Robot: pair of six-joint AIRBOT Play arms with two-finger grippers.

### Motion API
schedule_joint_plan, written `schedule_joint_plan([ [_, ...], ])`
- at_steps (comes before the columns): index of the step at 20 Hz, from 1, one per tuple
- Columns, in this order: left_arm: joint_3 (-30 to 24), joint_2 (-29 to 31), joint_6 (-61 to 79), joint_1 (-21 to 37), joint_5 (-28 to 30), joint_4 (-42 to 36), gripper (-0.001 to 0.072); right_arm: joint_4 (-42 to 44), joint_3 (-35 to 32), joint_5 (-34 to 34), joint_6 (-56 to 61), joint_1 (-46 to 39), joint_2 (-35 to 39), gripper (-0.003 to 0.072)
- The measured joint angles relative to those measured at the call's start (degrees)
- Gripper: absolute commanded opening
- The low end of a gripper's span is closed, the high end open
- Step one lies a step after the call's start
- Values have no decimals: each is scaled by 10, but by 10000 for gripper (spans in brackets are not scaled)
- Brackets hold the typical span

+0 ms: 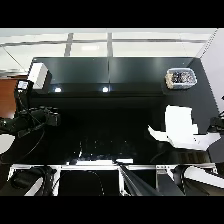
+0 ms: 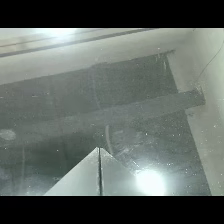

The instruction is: Fold the box and place the chain.

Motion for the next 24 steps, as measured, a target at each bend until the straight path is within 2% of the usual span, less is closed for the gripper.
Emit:
schedule_joint_plan([
  [1,0,0,0,0,0,0,24,0,-2,2,-1,0,3,130],
  [3,0,0,0,0,0,0,24,0,-8,6,-2,0,12,83],
  [4,0,0,0,0,0,0,25,0,-12,7,-3,0,18,15],
  [9,0,0,0,0,0,0,24,0,-23,-3,-3,7,59,15],
  [14,0,0,0,0,0,0,24,60,-25,-35,-6,65,110,14],
  [20,0,0,0,0,0,0,24,208,-32,-93,3,161,181,14],
  [24,0,0,0,0,0,0,24,320,-83,-144,7,243,221,14],
])
